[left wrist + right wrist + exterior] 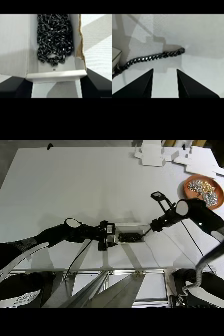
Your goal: Fold the box and place the chain.
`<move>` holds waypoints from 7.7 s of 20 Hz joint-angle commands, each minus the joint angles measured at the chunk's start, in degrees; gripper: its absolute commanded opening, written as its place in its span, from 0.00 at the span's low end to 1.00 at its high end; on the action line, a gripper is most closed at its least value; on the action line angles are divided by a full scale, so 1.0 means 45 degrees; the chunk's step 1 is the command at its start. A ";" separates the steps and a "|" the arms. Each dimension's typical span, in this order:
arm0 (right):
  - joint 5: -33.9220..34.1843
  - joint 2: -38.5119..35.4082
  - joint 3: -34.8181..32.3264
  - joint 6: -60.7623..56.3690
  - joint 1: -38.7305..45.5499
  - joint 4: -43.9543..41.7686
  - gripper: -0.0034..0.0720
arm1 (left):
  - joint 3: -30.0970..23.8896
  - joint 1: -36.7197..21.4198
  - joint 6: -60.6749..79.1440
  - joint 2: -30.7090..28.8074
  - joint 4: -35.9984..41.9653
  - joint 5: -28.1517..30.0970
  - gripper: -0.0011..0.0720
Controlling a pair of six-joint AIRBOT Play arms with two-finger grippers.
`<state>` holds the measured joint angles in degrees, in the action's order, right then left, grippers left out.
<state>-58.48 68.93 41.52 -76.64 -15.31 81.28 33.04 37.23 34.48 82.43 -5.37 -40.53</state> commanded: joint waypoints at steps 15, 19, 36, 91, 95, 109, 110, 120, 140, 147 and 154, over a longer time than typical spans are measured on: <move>0.0568 0.0510 -0.0019 -0.1010 -0.0617 0.0457 0.06 | 0.0005 0.0000 0.0000 -0.0005 -0.0005 0.0000 0.30; -0.0583 -0.1132 -0.0019 -0.1010 -0.0617 0.0447 0.06 | 0.0005 0.0000 0.0000 -0.0005 -0.0005 0.0005 0.30; -0.0816 -0.6494 -0.0019 0.2812 -0.0903 -0.8772 0.06 | 0.0005 0.0000 0.0000 -0.0005 -0.0005 0.0005 0.30; 0.1807 -0.2953 -0.1146 1.0807 -0.3861 -0.5013 0.14 | 0.0005 0.0000 0.0000 -0.0005 -0.0005 0.0005 0.30; 0.1928 -0.2953 -0.1671 1.0807 -0.3857 -0.5022 0.14 | 0.0005 0.0000 0.0000 -0.0005 -0.0005 0.0000 0.30; 0.1661 -0.3215 -0.1923 1.0773 -0.3857 -0.7014 0.17 | 0.0005 0.0000 0.0000 -0.0005 -0.0005 0.0005 0.30; 0.1899 -0.3201 -0.1928 1.0763 -0.3842 -0.6863 0.06 | 0.0005 0.0000 0.0000 -0.0005 -0.0005 0.0005 0.30; 0.1787 -0.1967 -0.2021 1.0676 -0.3847 -0.6669 0.06 | 0.0005 0.0000 0.0000 -0.0005 -0.0005 0.0005 0.30; 0.0209 -0.4590 -0.1875 -0.0758 0.0962 0.1360 0.06 | 0.0005 0.0000 0.0000 -0.0005 -0.0005 0.0005 0.30; -0.0141 -0.3774 -0.2244 -0.1331 0.2953 0.1938 0.06 | 0.0005 0.0000 0.0000 -0.0005 -0.0005 0.0005 0.30; -0.0529 -0.3755 -0.2239 -0.1341 0.2953 0.1647 0.06 | 0.0005 0.0000 0.0000 -0.0005 -0.0005 0.0000 0.30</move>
<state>-60.38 51.88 31.48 -82.32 -2.28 88.62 33.06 37.23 34.48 82.37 -5.39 -40.53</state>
